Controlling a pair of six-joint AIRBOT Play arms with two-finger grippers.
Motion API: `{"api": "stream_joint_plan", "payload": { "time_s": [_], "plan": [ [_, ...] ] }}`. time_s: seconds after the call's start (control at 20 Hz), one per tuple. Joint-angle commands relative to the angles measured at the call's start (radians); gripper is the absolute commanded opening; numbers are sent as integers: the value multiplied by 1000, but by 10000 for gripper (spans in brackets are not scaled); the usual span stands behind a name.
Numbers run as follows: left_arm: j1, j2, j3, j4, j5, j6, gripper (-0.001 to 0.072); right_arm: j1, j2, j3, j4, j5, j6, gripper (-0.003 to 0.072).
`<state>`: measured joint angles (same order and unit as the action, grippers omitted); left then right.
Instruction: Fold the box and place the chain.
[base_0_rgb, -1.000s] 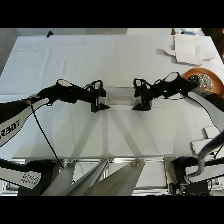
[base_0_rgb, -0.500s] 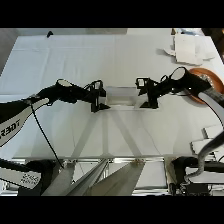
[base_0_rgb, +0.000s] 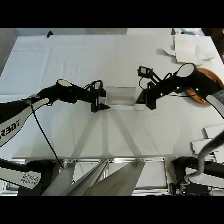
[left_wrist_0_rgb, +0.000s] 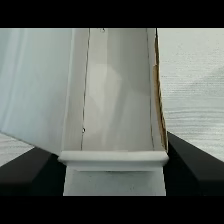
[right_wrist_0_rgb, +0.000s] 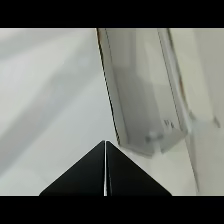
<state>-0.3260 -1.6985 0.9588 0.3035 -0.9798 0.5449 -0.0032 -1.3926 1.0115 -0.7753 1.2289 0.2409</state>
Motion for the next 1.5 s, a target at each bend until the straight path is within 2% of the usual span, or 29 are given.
{"api": "stream_joint_plan", "payload": {
  "time_s": [0.0, 0.2, 0.3, 0.7, 0.95, 1.1, 1.25, 1.45],
  "plan": [
    [0, -1, 1, 0, 0, 0, 367, 1, 5, 1, 209, -109, 47, 9],
    [0, -1, 1, 0, 0, 0, 366, 1, -2, 1, 273, -467, 51, 9],
    [0, -1, 1, 0, 0, 0, 366, 2, -21, 1, 278, -533, 50, 9],
    [0, -1, 1, 1, 0, 0, 366, 28, -191, 1, 244, -505, 58, 9],
    [0, -1, 1, 0, 0, 0, 367, 28, -209, 1, 208, -496, 96, 11],
    [0, -1, 1, 0, 0, 0, 367, 28, -161, 3, 207, -475, 96, 12],
    [0, 0, 1, 0, -1, 0, 367, 24, -43, 3, 185, -449, 96, 12],
    [0, 0, 1, 0, 0, 0, 367, 24, 163, 3, -11, -285, 103, 11]
  ]
}}
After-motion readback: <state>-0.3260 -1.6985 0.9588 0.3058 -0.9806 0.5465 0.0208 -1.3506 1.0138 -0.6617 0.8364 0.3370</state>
